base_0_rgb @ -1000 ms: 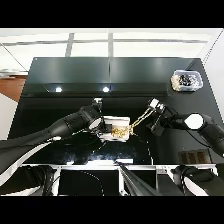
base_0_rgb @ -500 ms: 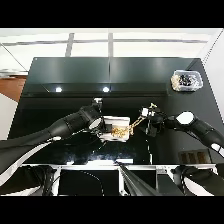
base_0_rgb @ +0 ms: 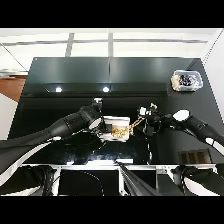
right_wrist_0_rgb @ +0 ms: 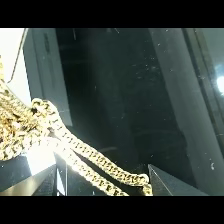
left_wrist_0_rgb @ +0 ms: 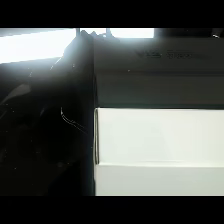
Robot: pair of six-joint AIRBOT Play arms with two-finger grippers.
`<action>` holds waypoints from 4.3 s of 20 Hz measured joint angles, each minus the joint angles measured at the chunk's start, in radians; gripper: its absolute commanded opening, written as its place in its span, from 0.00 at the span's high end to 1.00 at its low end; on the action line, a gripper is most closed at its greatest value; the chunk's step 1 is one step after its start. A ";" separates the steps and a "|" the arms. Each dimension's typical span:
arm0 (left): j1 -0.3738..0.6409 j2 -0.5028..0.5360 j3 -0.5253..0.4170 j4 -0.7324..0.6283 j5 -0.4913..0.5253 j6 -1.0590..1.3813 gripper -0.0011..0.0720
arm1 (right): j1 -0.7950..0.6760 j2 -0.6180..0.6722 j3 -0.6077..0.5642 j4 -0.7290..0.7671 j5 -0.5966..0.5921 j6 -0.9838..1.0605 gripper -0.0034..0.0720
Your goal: Fold the box and place the chain.
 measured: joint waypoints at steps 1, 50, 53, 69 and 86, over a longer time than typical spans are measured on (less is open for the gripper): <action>0.000 0.000 0.000 0.000 0.000 0.000 0.94 | 0.000 -0.002 0.000 -0.006 0.001 0.002 0.00; 0.000 0.000 0.000 0.000 -0.001 0.000 0.94 | 0.177 0.341 0.276 0.063 0.383 0.894 0.90; 0.000 0.000 0.000 0.000 -0.001 0.000 0.94 | 0.179 0.313 0.269 0.049 0.377 0.895 0.90; 0.000 0.000 0.000 0.000 -0.003 0.000 0.94 | 0.111 0.287 0.057 -0.417 0.296 0.951 0.00; 0.000 0.000 0.000 0.000 -0.009 0.000 0.94 | 0.180 0.158 -0.131 0.015 -0.006 0.177 0.15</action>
